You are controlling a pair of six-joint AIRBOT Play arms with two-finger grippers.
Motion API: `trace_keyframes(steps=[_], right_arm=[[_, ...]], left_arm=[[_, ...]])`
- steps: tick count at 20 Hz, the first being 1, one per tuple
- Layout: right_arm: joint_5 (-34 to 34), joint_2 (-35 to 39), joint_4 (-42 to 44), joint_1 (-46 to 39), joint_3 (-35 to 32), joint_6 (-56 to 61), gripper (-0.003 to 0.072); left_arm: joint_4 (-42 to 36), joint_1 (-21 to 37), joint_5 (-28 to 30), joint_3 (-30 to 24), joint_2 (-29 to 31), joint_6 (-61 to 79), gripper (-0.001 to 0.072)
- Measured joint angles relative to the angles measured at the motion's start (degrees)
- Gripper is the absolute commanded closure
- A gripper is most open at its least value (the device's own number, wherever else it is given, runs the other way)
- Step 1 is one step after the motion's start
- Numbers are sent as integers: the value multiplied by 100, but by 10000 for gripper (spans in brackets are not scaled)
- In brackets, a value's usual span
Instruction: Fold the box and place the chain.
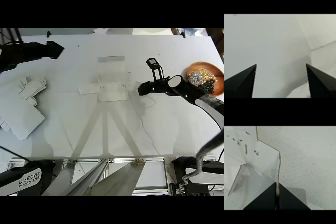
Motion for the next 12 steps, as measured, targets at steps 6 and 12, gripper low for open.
trace_keyframes(steps=[6, 12], right_arm=[[0, 0, 0, 0, 0, 0, 675], [0, 0, 0, 0, 0, 0, 675]], left_arm=[[-599, -629, -1357, 1384, -1873, 798, -2], [-612, -1123, -1937, 1912, -2983, 1064, -2]])
